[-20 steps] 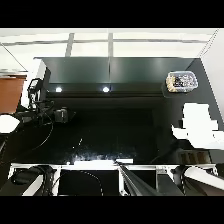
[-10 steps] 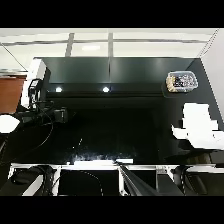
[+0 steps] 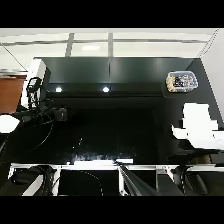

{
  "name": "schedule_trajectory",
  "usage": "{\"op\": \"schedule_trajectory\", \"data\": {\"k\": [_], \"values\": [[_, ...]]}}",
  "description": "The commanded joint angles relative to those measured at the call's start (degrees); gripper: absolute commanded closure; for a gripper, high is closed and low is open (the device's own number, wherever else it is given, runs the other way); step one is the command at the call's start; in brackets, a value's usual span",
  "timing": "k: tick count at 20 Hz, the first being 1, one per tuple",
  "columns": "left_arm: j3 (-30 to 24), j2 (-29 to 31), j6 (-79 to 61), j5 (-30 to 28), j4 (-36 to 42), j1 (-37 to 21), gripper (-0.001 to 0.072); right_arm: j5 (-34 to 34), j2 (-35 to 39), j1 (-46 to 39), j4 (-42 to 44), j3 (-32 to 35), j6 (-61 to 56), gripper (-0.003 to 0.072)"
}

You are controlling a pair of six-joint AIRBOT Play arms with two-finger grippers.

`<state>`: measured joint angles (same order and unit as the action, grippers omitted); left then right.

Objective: Fold the box and place the chain.

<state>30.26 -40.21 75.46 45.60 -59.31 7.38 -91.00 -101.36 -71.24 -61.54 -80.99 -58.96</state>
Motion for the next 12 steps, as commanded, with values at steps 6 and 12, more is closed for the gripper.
{"op": "schedule_trajectory", "data": {"k": [6, 12], "values": [[0.0, 0.0, 0.0, -0.2, 0.0, 0.0, 0.0007, -0.7, -0.3, 3.0, -2.0, 1.3, 0.1, 0.0529], [0.0, 0.0, 0.0, -0.2, 0.0, 0.0, 0.0007, -1.4, 3.2, 10.4, 2.7, 6.2, 2.7, 0.068]]}}
